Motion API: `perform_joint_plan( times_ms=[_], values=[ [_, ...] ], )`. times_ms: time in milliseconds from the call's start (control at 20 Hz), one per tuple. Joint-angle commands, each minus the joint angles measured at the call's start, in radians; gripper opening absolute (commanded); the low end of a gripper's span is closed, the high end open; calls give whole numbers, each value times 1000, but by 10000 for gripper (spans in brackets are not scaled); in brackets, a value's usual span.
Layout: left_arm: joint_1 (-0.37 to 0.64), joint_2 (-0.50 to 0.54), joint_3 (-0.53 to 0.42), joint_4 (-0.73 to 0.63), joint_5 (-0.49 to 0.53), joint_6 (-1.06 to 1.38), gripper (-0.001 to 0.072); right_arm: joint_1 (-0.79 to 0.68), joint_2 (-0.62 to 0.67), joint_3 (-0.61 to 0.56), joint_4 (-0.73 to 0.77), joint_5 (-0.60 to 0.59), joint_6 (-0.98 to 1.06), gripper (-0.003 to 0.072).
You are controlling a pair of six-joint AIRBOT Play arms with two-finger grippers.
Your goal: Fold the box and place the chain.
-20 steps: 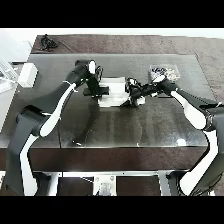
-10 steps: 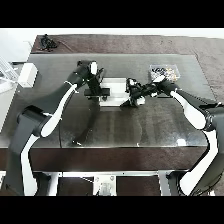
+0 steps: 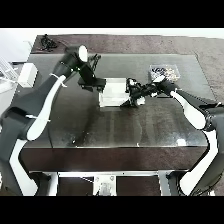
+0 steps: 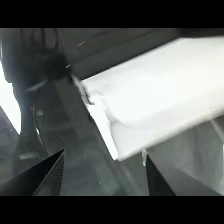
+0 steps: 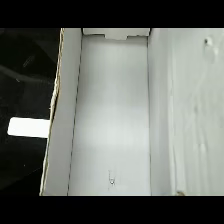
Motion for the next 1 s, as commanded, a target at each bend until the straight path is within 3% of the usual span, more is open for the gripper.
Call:
perform_joint_plan(
  times_ms=[0, 100, 150, 250, 350, 400, 500, 650, 950],
  values=[
    [59, 68, -16, -171, 3, 395, 545, 1, 1, 0, 3, 0, 0, 586],
    [135, 76, -63, -431, -28, 713, 545, 1, 1, 0, 3, 0, 0, 586],
    [169, 75, -90, -480, -86, 832, 545, 1, 1, 0, 3, 0, 0, 586],
    [218, 75, -149, -433, -131, 885, 544, 1, 1, 0, 3, 0, 0, 586],
    [250, 72, -238, -422, -24, 1013, 558, 1, 1, 0, 3, 0, 0, 586],
    [260, 71, -300, -437, 63, 1169, 713, 1, 1, 0, 3, 0, 0, 586],
    [266, 72, -447, -522, 246, 1482, 713, 1, 1, 0, 3, 0, 0, 586],
    [265, 71, -556, -587, 418, 1724, 712, 1, 1, 0, 3, 0, 0, 586],
    [265, 70, -626, -671, 521, 1865, 713, 1, 1, 0, 3, 0, 0, 586]
  ],
)
